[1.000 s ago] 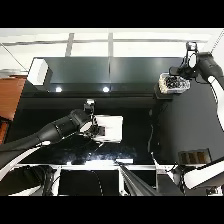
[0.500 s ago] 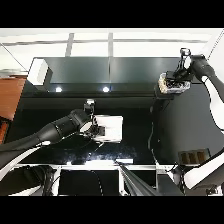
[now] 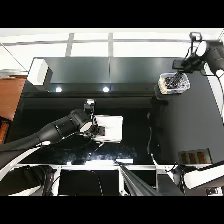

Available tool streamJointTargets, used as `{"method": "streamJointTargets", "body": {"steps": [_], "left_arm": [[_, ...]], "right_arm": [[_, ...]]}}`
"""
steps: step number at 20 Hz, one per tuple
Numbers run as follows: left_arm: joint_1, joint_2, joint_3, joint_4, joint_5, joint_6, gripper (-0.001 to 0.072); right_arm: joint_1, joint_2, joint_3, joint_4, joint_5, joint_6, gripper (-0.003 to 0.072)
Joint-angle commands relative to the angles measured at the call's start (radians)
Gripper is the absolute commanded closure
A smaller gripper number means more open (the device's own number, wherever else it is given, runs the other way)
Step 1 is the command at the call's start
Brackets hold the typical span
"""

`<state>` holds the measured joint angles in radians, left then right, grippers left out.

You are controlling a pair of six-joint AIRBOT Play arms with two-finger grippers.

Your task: Fold the box and place the chain.

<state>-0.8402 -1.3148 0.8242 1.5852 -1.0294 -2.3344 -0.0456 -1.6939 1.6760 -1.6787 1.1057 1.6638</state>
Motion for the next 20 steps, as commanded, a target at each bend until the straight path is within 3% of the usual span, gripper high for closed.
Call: {"method": "streamJointTargets", "body": {"steps": [1, 7, 10, 14, 20], "left_arm": [[-0.001, 0.0, 0.001, 0.0, 0.0, 0.0, 0.068], [-0.001, 0.0, 0.001, -0.001, 0.002, 0.0, 0.068], [-0.001, 0.0, 0.001, -0.004, -0.002, 0.0, 0.068], [-0.001, 0.0, 0.001, -0.008, -0.002, 0.0, 0.068], [-0.001, 0.0, 0.001, -0.007, 0.0, 0.0, 0.068]], "right_arm": [[-0.004, 0.093, 0.005, 0.0, 0.021, -0.026, 0.0665], [-0.005, 0.356, 0.015, 0.003, 0.106, -0.135, 0.0667], [-0.004, 0.449, 0.084, 0.023, 0.132, -0.135, 0.0666], [-0.004, 0.519, 0.179, 0.149, 0.246, -0.169, 0.0666], [0.017, 0.602, 0.178, 0.422, 0.455, -0.245, 0.0665]]}}
